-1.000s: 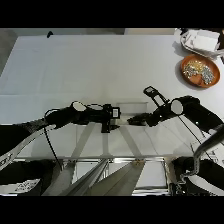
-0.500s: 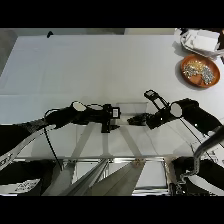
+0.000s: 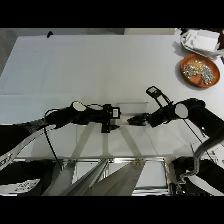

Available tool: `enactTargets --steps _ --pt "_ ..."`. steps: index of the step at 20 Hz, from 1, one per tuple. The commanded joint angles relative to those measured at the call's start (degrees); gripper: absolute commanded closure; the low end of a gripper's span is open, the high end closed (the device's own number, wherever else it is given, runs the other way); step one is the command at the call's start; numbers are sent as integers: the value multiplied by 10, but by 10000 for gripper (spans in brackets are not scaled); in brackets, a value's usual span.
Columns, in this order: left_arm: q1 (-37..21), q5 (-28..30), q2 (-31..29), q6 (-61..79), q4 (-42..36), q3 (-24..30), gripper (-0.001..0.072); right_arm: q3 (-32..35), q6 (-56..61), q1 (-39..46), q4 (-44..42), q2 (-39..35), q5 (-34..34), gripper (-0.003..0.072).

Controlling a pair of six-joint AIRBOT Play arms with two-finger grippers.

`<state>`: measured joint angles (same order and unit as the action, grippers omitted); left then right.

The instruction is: Fold the box and place the chain.

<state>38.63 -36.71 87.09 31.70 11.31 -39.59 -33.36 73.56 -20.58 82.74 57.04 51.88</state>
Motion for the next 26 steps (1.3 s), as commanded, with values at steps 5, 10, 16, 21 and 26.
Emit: enactTargets --steps 5,10,16,21,26 --pt "0 0 0 0 0 0 621 -4 6 -1 14 -137 21 675" --pt "0 0 0 0 0 0 621 -32 13 -1 9 -231 28 676" --pt "0 0 0 0 0 0 621 -114 -10 -1 -89 -263 40 675" --pt "0 0 0 0 0 0 621 -136 -61 -1 -230 -263 21 676" --pt "0 0 0 0 0 0 621 -135 -108 -1 -321 -243 21 676"
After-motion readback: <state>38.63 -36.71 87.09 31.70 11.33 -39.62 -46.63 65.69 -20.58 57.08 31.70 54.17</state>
